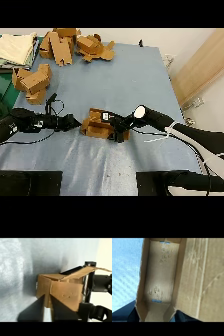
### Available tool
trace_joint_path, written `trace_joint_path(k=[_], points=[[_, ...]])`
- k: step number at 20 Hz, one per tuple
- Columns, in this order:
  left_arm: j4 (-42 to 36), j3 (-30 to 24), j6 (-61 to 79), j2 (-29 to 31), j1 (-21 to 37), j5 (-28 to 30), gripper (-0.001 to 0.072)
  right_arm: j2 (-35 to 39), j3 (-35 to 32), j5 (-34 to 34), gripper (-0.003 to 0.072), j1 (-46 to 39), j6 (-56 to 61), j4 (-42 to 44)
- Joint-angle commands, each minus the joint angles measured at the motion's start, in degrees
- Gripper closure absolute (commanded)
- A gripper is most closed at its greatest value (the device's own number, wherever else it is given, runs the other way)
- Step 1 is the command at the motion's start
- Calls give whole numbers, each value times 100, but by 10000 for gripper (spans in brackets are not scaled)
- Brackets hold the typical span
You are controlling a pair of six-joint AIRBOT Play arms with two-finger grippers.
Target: Fold the box.
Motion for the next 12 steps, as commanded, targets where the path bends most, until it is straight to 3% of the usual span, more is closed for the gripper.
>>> trace_joint_path(k=[1, 6, 9, 10, 12], points=[[-278, 4, 319, -9, -2, -17, 406, 2, 0, 0, 136, 0, 0, 2], [-278, 4, 540, -11, -15, -61, 403, 2, 0, -2, 136, 0, 0, 2], [-271, 7, 1036, -35, -341, -61, 395, 2, 0, 0, 136, 0, 0, 2], [-203, 37, 1056, -46, -498, -57, 321, 2, 0, -2, 136, 0, 0, 2], [275, 249, 575, -55, -734, 74, 321, 2, 0, -2, 136, 0, 0, 0]])
